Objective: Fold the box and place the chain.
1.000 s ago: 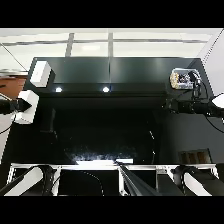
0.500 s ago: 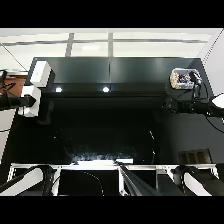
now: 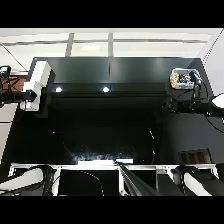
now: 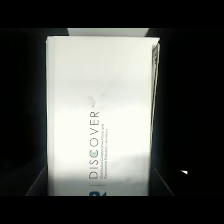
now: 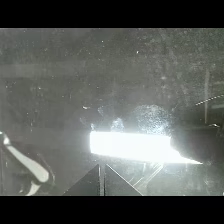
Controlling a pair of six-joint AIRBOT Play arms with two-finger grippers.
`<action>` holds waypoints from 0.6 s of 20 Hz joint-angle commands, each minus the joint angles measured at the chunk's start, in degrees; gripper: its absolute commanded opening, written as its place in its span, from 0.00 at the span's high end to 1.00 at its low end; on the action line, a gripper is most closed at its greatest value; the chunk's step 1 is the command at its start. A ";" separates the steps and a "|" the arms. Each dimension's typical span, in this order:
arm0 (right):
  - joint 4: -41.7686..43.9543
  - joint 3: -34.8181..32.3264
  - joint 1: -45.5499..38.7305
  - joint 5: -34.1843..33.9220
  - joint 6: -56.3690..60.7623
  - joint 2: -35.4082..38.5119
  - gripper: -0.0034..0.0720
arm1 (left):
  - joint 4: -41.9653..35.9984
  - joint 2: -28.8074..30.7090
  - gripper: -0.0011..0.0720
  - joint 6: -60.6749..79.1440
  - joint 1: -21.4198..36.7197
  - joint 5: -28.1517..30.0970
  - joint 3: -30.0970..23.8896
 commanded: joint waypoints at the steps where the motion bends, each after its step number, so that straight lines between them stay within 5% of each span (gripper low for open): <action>1: 0.02 0.04 -0.02 0.00 0.11 0.04 0.89 | 2.99 -3.58 0.46 0.07 -0.07 -3.80 4.50; 5: 0.02 0.04 -0.02 -0.33 0.26 0.04 0.89 | 2.89 -5.53 0.40 0.00 -0.92 -4.22 6.19; 7: 0.04 0.04 -0.02 -0.63 0.28 0.04 0.89 | 3.50 -5.66 0.01 -0.39 -1.40 -4.00 6.21; 12: 0.02 0.04 -0.02 -0.63 0.26 0.04 0.89 | 9.35 0.00 0.00 -6.71 -1.44 -9.94 10.62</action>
